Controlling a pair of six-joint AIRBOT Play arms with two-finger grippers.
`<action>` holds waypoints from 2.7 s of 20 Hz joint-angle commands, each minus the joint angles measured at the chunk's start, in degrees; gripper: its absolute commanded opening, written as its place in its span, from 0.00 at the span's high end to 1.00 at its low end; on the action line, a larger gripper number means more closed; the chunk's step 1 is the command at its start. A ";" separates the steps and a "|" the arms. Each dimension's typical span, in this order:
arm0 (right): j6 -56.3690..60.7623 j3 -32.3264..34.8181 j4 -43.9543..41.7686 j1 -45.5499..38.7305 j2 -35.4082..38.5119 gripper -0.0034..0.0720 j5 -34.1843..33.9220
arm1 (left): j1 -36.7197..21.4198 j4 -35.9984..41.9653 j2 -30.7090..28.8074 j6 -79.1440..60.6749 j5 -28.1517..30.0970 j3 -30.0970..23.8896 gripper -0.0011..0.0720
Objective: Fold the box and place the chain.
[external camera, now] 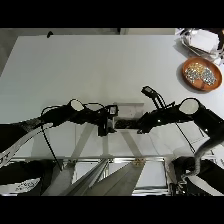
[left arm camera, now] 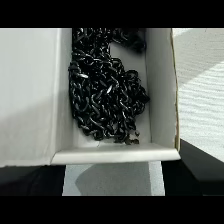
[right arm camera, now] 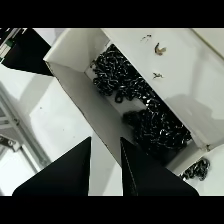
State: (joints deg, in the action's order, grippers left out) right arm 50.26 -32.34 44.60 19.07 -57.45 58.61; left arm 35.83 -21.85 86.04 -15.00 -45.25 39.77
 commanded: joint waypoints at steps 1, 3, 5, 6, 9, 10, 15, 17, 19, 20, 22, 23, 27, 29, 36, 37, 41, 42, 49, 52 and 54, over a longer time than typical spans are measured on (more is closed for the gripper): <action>1.40 -2.58 3.15 -0.35 -0.09 0.70 1.53 | -0.02 0.00 -0.04 0.00 0.02 0.07 0.61; 3.96 -5.92 8.94 -3.63 2.12 0.72 5.90 | -0.02 0.00 -0.04 0.00 0.02 0.07 0.61; 3.63 -7.17 16.17 -7.85 5.35 0.72 10.27 | -0.02 0.00 -0.04 0.00 0.02 0.07 0.61; 3.63 -7.15 19.91 -8.85 6.78 0.73 10.86 | -0.02 0.00 -0.04 0.00 0.02 0.07 0.61; -9.94 -4.98 21.38 -9.20 7.54 0.85 10.80 | -0.02 0.00 -0.04 -0.02 0.00 0.07 0.61; -13.38 -3.69 21.40 -9.20 7.26 0.84 10.56 | -0.02 0.00 -0.04 0.00 0.02 0.07 0.61; -29.33 3.69 17.88 -8.09 4.42 0.67 1.51 | -0.02 0.00 -0.04 -0.02 0.00 0.07 0.61; -32.09 5.11 17.94 -5.55 3.34 0.67 -3.08 | -0.02 0.00 -0.04 -0.02 0.02 0.07 0.61; -34.18 5.49 17.92 -2.69 1.36 0.66 -5.62 | -0.02 0.00 -0.04 0.00 0.02 0.07 0.61; -34.29 5.49 17.92 -1.14 -0.20 0.66 -6.80 | -0.02 0.00 -0.04 0.00 0.02 0.07 0.61; -34.27 5.49 18.03 1.29 -3.13 0.66 -10.23 | -0.02 0.00 -0.04 -0.02 0.02 0.07 0.61; -34.23 5.49 18.03 1.97 -4.09 0.66 -11.67 | -0.02 0.00 -0.04 -0.02 0.00 0.07 0.61; -34.23 5.49 17.92 2.47 -4.83 0.66 -13.25 | -0.02 0.00 -0.04 0.00 0.02 0.07 0.61; -34.23 5.49 17.46 2.47 -5.16 0.66 -13.68 | -0.02 0.00 -0.04 -0.02 0.00 0.07 0.61; -34.10 5.49 18.56 2.47 -5.68 0.93 -10.54 | -0.02 0.00 -0.04 0.00 0.00 0.07 0.61; -33.44 5.44 19.63 2.47 -5.57 0.93 -9.64 | -0.02 0.00 -0.04 0.00 0.00 0.07 0.61; -28.59 5.44 24.81 2.45 -1.62 0.93 -9.16 | -0.02 0.00 -0.04 0.00 0.00 0.07 0.61; -27.85 5.44 26.18 2.47 0.02 0.93 -8.94 | -0.02 0.00 -0.04 0.00 0.02 0.07 0.61; -24.59 4.04 27.10 1.40 17.18 0.93 -3.19 | -0.02 0.00 -0.04 0.00 0.00 0.07 0.61; -24.63 1.81 17.53 1.40 26.62 0.93 -4.04 | -0.02 0.00 -0.04 0.00 0.02 0.07 0.61; -24.63 1.62 7.76 1.40 31.56 0.93 -7.37 | -0.02 0.00 -0.04 0.00 0.00 0.07 0.61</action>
State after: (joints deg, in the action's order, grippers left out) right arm 25.17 -29.78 63.55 20.51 -33.06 53.67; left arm 35.83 -21.85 86.02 -15.00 -45.28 39.77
